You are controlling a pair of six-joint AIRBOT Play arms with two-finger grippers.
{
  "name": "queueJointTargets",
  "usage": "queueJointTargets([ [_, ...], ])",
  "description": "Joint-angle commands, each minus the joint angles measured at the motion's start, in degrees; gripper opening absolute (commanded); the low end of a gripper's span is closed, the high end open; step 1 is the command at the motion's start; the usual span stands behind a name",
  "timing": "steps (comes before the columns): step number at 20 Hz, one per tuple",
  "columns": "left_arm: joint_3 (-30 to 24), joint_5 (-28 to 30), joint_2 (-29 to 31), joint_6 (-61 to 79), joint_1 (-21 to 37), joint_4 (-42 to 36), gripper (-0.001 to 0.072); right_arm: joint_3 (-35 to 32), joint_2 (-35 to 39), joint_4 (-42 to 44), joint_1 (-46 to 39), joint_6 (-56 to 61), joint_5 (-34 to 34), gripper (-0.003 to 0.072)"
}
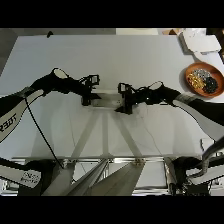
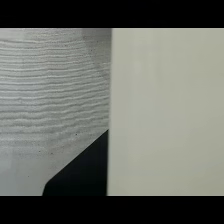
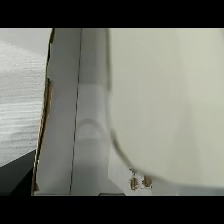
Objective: Fold the box and place the chain.
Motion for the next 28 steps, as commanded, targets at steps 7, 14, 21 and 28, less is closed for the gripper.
queueJointTargets([
  [7, -0.02, 0.0, 0.0, -0.02, -0.02, 0.0, 0.0013, 0.07, -0.04, 0.13, 0.15, -0.2, 0.15, 0.0688],
  [14, -0.02, 0.0, 0.0, -0.02, -0.02, 0.0, 0.0013, 0.04, -0.04, -0.02, 0.13, -0.17, 0.37, 0.0686],
  [21, -0.02, 0.02, 0.0, -0.02, -0.02, 0.0, 0.0013, 0.07, -0.04, -0.42, 0.13, -0.2, 0.13, 0.0515],
  [28, -0.02, 0.02, 0.0, -0.02, -0.02, 0.0, 0.0013, 0.07, -0.04, -0.42, 0.13, -0.2, 0.02, 0.0517],
])
